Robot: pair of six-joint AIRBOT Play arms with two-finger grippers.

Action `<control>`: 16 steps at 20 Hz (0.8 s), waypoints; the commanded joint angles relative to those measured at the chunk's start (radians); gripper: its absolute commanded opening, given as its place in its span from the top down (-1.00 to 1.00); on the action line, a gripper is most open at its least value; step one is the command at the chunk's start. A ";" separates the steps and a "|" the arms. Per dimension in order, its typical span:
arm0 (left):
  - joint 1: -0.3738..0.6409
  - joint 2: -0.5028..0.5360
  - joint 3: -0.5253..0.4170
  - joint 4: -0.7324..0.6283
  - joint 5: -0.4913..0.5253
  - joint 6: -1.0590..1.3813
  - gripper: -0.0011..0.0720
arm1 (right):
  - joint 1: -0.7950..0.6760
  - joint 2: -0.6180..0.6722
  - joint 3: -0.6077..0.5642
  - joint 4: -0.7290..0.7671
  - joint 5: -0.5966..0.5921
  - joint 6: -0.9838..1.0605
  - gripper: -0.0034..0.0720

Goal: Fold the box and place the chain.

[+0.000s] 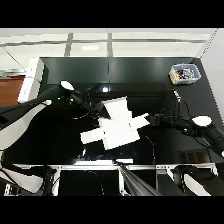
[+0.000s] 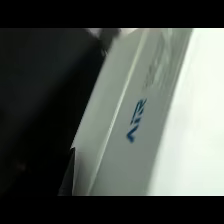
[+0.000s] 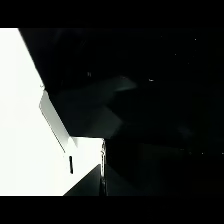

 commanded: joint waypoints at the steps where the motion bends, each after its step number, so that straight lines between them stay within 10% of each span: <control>1: -0.015 -0.042 0.069 0.106 -0.101 0.008 0.03 | 0.001 0.000 0.000 0.001 0.000 0.000 0.88; 4: -0.023 -0.042 0.111 0.185 -0.117 0.008 0.04 | 0.001 0.000 0.000 0.000 0.000 0.000 0.88; 11: -0.023 -0.042 0.139 0.192 -0.112 0.092 0.91 | 0.000 0.000 0.002 0.000 -0.001 0.000 0.85; 13: -0.023 -0.042 0.162 0.196 -0.112 0.107 0.91 | -0.011 0.001 0.034 -0.053 0.019 0.000 -0.72; 16: -0.027 -0.012 0.204 0.228 -0.110 0.122 0.92 | -0.074 0.002 0.183 -0.285 0.172 0.008 -0.87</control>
